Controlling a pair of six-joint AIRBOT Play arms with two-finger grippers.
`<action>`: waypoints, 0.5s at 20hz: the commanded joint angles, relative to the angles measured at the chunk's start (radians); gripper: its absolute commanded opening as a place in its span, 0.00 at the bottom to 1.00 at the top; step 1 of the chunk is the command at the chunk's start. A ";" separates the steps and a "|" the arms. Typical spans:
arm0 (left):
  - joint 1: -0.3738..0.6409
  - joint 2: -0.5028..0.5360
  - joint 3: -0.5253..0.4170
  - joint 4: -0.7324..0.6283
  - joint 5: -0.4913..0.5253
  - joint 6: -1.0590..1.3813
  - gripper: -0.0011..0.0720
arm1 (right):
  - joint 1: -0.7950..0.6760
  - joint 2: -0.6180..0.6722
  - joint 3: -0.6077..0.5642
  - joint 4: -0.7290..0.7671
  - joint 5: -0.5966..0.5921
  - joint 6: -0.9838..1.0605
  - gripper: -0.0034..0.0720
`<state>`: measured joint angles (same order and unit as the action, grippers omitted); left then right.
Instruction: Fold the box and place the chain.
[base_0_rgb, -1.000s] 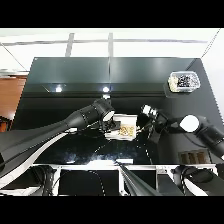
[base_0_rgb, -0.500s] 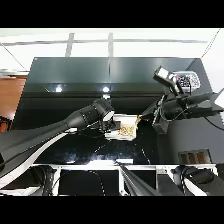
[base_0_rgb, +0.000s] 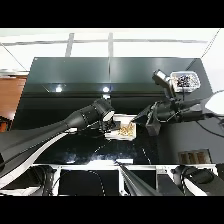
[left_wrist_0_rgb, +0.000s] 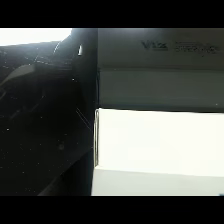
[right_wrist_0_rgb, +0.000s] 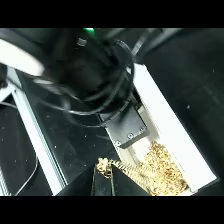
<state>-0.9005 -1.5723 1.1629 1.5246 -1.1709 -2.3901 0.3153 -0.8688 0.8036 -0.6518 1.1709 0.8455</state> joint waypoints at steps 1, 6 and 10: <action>0.001 0.000 0.000 0.000 0.008 0.000 0.05 | -0.005 -0.009 -0.085 0.026 -0.106 0.000 0.10; 0.001 0.000 0.000 0.000 0.011 0.000 0.06 | -0.196 -0.001 0.044 -0.066 0.109 0.015 0.73; -0.001 0.000 0.000 0.002 0.010 0.002 0.05 | -0.369 0.018 0.092 -0.058 0.215 0.015 0.70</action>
<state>-0.9005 -1.5723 1.1629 1.5246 -1.1629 -2.3901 0.0528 -0.8612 0.8635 -0.7002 1.2949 0.8581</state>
